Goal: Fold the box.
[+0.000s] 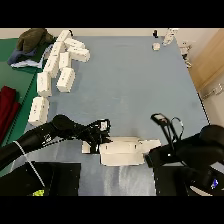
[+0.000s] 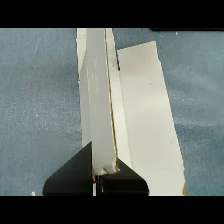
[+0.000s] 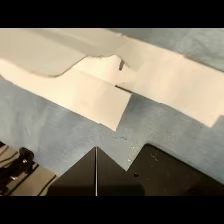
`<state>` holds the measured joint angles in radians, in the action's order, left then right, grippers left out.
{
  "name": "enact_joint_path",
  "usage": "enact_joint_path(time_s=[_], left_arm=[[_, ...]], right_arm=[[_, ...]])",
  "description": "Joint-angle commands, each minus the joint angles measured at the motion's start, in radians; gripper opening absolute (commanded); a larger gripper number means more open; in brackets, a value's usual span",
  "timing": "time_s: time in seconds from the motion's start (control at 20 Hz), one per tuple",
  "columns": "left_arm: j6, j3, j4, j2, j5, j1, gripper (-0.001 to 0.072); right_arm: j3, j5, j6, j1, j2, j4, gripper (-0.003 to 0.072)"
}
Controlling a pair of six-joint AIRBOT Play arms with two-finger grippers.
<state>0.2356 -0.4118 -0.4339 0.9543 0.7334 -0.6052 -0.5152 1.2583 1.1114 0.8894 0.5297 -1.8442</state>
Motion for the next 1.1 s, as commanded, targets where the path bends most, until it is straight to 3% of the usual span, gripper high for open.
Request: enact_joint_path(time_s=[0.0, 0.05, 0.1, 0.15, 0.2, 0.25, 0.55, 0.8, 1.05], left_arm=[[0.0, 0.0, 0.0, 0.0, 0.0, 0.001, 0.0014], [0.0, 0.0, 0.0, 0.0, 0.0, 0.001, 0.0014], [0.0, 0.0, 0.0, 0.0, 0.0, 0.001, 0.0014], [0.0, 0.0, 0.0, 0.0, 0.0, 0.001, 0.0014], [0.0, 0.0, 0.0, 0.0, 0.0, 0.001, 0.0014], [0.0, 0.0, 0.0, 0.0, 0.0, 0.001, 0.0015], [0.0, 0.0, 0.0, 0.0, 0.0, 0.001, 0.0014], [0.0, 0.0, 0.0, 0.0, 0.0, 0.001, 0.0014], [0.0, 0.0, 0.0, 0.0, 0.0, 0.001, 0.0014]], right_arm=[[0.049, -0.092, 0.077, 0.286, 0.021, 0.093, 0.0002], [0.049, -0.109, 0.127, 0.357, 0.049, 0.12, 0.0008], [0.049, -0.127, 0.167, 0.426, 0.084, 0.158, 0.0153], [0.049, -0.146, 0.181, 0.478, 0.117, 0.206, 0.0392], [0.049, -0.172, 0.18, 0.518, 0.151, 0.267, 0.0552], [0.049, -0.201, 0.18, 0.542, 0.181, 0.325, 0.0609], [0.048, -0.317, 0.179, 0.552, 0.318, 0.577, 0.0609], [0.046, -0.32, 0.171, 0.552, 0.391, 0.626, 0.0609], [-0.02, -0.241, -0.115, 0.552, 0.379, 0.718, 0.0608]])
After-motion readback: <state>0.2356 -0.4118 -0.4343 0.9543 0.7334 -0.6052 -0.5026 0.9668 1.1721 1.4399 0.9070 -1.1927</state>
